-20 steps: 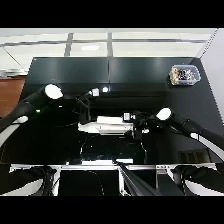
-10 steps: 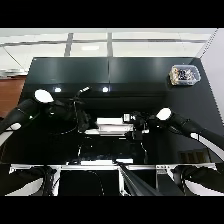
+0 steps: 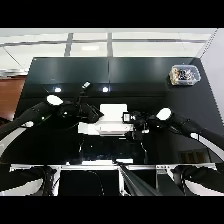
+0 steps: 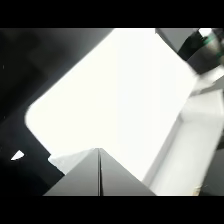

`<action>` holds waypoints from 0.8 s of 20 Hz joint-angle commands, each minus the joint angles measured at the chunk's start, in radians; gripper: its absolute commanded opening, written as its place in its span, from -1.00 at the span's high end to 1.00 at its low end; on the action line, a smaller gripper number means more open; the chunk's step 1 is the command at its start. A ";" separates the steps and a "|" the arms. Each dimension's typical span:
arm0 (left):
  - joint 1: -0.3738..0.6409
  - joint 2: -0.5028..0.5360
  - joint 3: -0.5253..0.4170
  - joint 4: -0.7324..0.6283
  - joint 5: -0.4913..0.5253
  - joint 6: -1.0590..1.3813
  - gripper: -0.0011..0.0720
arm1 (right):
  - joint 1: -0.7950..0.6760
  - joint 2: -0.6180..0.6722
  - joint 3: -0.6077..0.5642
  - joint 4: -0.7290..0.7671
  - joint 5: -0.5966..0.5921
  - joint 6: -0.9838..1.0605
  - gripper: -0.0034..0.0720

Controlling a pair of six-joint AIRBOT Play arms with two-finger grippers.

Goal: Fold the box and place the chain.

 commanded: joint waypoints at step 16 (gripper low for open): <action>0.170 0.452 -0.124 0.270 -0.269 0.396 0.88 | 0.000 -0.001 0.001 0.000 0.000 0.000 0.44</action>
